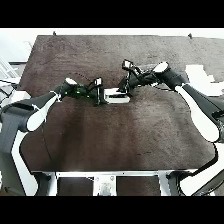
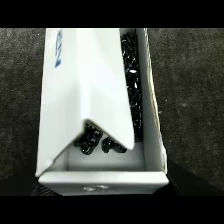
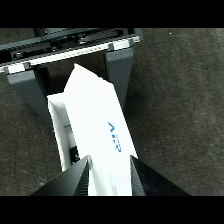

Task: Fold the box and place the chain.

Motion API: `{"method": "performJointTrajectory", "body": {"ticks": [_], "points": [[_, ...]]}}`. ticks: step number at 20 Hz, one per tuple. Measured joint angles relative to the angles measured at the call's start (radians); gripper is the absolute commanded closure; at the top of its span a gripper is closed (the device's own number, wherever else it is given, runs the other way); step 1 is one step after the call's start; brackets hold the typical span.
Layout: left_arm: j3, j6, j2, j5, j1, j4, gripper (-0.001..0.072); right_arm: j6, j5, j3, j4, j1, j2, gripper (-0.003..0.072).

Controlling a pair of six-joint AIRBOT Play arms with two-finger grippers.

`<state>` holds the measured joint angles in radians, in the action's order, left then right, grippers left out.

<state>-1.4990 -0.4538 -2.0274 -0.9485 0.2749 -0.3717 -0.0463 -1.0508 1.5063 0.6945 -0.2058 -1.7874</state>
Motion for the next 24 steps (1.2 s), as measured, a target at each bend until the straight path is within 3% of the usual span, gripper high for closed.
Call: {"method": "performJointTrajectory", "body": {"ticks": [24], "points": [[0.0,-0.005,0.0,-0.013,0.0,-0.007,0.0166,0.001,-0.038,-0.111,-0.003,-0.022,0.001,0.0409]]}}
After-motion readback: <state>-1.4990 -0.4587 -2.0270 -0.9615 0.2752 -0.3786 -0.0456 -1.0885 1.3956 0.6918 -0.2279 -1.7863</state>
